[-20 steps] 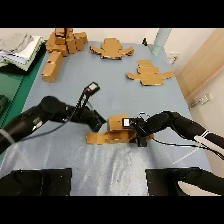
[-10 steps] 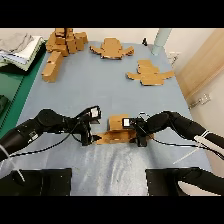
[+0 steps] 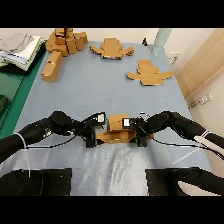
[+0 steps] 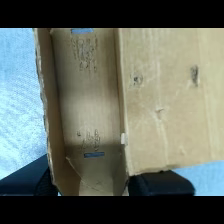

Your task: Fold the box.

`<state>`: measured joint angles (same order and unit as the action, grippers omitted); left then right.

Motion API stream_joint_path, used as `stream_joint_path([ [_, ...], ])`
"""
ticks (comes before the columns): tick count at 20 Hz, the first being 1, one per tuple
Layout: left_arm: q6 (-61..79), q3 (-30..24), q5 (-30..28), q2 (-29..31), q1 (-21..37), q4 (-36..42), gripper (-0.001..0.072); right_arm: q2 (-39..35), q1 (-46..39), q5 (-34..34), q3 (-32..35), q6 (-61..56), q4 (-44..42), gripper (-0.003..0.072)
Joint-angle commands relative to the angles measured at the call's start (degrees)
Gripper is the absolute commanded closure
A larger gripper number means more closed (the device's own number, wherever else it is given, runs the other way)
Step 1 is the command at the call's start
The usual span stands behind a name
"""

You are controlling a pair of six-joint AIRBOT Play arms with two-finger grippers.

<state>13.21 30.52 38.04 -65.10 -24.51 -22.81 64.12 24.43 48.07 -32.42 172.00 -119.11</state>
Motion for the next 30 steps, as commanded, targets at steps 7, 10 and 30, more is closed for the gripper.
stream_joint_path([
  [7,1.16,0.15,-2.54,-3.37,-1.95,3.69,0.0485,-0.04,0.02,0.00,0.00,0.00,0.02,0.0164],
  [10,1.14,0.92,-4.61,-4.33,-1.95,4.00,0.0485,-0.04,0.02,0.00,0.00,0.00,0.04,0.0164],
  [30,-1.90,3.45,-7.61,-4.96,-0.09,-1.60,0.0590,-0.04,0.02,0.00,0.00,0.00,0.02,0.0164],
])
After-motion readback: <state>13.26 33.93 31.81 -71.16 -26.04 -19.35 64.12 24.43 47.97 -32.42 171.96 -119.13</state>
